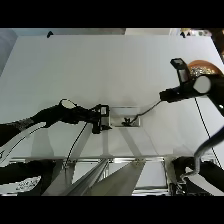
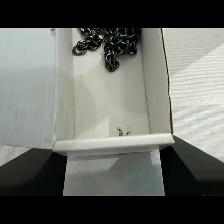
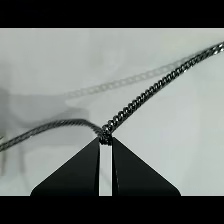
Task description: Fold the box and place the chain.
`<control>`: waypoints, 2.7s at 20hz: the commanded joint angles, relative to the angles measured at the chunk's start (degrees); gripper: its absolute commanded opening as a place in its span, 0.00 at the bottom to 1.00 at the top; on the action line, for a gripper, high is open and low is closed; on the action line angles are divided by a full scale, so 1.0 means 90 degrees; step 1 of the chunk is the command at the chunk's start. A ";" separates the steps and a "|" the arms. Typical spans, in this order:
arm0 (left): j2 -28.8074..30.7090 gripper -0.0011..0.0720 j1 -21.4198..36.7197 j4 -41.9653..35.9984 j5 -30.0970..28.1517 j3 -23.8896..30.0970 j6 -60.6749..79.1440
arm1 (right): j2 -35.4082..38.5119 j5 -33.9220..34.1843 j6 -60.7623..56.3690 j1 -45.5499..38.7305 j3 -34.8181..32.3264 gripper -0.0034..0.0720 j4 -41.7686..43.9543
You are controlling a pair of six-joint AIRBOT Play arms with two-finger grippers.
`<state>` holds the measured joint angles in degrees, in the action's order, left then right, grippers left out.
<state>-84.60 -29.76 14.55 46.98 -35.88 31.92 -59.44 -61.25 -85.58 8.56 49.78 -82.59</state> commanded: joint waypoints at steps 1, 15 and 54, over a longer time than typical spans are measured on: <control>0.0005 0.22 0.0002 0.0002 0.0000 -0.0007 0.0000 | 0.0988 -0.0884 0.0352 0.0007 0.0002 0.07 0.0763; 0.0005 0.22 0.0002 0.0005 -0.0002 -0.0007 0.0000 | 0.2654 -0.1032 0.0658 0.0007 -0.0005 0.07 0.3342; 0.0005 0.22 0.0002 0.0002 0.0000 -0.0007 0.0000 | 0.0729 -0.0678 0.0899 0.2234 0.0845 0.28 0.1596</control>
<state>-84.60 -29.76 14.55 47.00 -35.88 31.92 -55.33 -61.84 -80.44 32.95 51.59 -65.28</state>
